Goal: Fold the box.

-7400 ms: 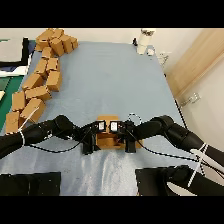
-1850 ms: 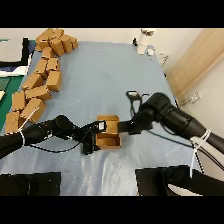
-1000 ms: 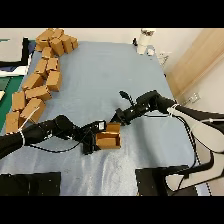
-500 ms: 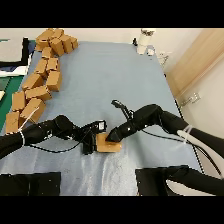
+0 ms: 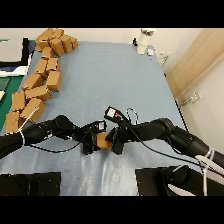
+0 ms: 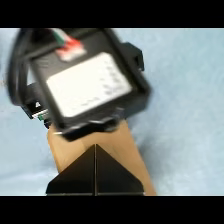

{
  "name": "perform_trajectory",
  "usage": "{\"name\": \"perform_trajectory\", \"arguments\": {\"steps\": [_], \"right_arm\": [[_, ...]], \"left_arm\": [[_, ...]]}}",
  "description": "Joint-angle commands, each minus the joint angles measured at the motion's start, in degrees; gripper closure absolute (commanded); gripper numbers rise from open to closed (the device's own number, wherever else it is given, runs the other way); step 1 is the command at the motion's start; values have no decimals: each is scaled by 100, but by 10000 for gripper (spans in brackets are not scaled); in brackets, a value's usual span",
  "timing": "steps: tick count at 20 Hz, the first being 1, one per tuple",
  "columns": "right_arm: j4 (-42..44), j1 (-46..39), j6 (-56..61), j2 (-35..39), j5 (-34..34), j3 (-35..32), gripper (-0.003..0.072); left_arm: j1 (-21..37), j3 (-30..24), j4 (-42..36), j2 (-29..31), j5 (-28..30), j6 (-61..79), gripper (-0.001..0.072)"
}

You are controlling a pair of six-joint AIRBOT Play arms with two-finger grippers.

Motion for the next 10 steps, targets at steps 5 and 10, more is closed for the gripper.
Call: {"name": "perform_trajectory", "arguments": {"steps": [5,10], "right_arm": [[-1958,1235,-120,428,638,-446,640],[-1996,1296,-63,442,686,-492,241]], "left_arm": [[0,2,2,2,2,2,247],[0,2,2,2,2,2,248]]}}
